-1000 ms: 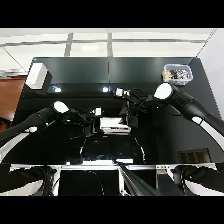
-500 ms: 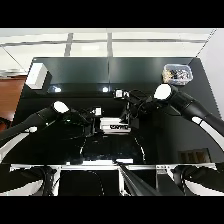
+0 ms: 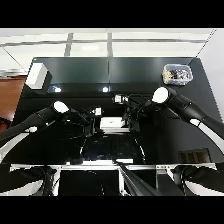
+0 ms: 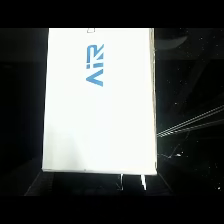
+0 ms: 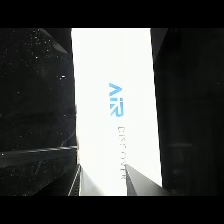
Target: Fold the box and place the chain.
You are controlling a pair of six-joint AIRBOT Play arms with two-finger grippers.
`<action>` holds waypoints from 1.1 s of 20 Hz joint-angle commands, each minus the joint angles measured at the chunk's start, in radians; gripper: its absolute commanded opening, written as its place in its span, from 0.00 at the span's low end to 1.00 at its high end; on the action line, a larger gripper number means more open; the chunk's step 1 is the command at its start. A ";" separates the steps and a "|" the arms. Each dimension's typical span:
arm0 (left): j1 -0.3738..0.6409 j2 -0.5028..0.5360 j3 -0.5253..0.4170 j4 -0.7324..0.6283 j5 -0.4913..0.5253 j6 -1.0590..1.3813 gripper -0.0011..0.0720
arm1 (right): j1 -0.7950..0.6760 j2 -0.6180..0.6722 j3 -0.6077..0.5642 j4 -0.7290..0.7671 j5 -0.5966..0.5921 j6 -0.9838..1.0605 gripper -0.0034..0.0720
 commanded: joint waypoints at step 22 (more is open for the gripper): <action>0.000 -0.001 0.000 -0.003 0.000 0.001 0.57 | -0.070 -0.018 -0.069 0.407 -0.015 0.673 0.07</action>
